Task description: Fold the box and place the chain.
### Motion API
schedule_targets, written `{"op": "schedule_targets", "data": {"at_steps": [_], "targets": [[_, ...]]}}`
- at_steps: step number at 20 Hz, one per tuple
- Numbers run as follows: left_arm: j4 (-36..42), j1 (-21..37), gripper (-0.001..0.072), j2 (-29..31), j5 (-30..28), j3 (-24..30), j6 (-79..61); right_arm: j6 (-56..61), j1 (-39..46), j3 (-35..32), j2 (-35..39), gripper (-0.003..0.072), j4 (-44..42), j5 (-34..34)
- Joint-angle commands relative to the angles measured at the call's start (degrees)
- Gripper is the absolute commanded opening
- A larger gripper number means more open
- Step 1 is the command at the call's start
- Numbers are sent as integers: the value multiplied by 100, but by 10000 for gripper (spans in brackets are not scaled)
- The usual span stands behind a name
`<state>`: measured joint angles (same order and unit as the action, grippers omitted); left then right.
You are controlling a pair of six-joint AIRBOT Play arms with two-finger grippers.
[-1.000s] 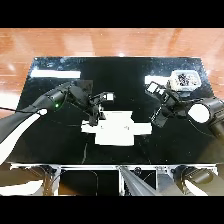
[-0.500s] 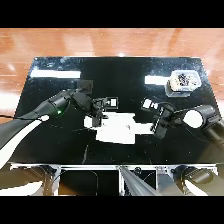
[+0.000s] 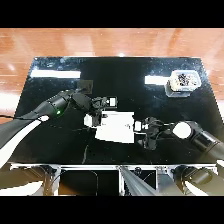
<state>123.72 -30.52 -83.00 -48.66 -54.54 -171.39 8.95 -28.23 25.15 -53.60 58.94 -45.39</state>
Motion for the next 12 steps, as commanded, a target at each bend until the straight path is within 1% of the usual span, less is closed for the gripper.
{"op": "schedule_targets", "data": {"at_steps": [1,5,8,12], "targets": [[22,17,19,4,-140,2,85,-452,-433,-98,-170,720,28,417],[20,17,19,4,-234,2,85,-529,-522,-98,-313,720,133,739],[22,17,19,4,-236,2,87,-944,-551,-98,-422,720,68,1128],[81,17,19,2,-234,2,96,-942,-588,-98,-699,720,-219,1272]]}}
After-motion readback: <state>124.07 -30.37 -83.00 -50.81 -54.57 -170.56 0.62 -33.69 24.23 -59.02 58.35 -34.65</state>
